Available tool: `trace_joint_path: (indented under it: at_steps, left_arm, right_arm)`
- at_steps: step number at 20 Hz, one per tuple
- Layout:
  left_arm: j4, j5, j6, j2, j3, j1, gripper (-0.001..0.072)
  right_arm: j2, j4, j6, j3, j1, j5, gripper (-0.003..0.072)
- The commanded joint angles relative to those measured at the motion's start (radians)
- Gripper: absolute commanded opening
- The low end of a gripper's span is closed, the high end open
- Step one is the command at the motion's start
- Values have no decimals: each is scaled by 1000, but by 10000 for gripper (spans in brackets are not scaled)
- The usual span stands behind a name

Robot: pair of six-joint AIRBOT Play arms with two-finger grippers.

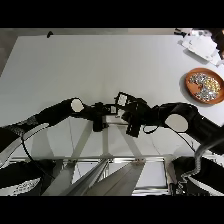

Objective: Fold the box and place the chain.

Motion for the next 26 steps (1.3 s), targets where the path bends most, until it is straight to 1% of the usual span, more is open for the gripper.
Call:
trace_joint_path:
  at_steps: [1, 2, 3, 5, 6, 7, 11, 14, 16, 18, 21, 26]
  left_arm:
    - [0, 0, 0, 0, 0, 0, 13]
    - [0, 0, 0, 0, 0, 0, 13]
    - [0, 0, 0, 0, 0, 0, 13]
    - [0, 0, 0, 0, 0, 0, 13]
    - [0, 0, 0, 1, 0, 0, 13]
    - [0, 0, 0, 0, 0, 0, 13]
    - [0, 0, 0, 0, 0, 0, 13]
    - [0, 0, 0, 0, 0, 0, 13]
    - [0, 0, 0, 0, 0, 0, 13]
    - [0, 0, 0, 0, 0, 0, 13]
    - [0, 0, 0, 0, 0, 0, 13]
    - [0, 0, 0, 0, 0, 0, 13]
  right_arm:
    - [21, 194, -23, -63, -24, 55, 15]
    - [21, 290, -55, -101, -24, -7, 15]
    - [21, 394, -95, -142, -24, -94, 15]
    - [19, 582, -145, -224, -24, -307, 11]
    - [19, 640, -145, -251, -24, -381, 11]
    - [17, 656, -145, -267, -24, -422, 11]
    - [-40, 654, -146, -270, -24, -459, 10]
    - [-117, 655, -146, -270, -23, -454, 10]
    - [-145, 654, -148, -270, -23, -439, 10]
    - [-147, 652, -167, -270, -23, -418, 10]
    - [-148, 642, -169, -278, -23, -418, 10]
    - [-151, 643, -170, -333, -23, -435, 10]
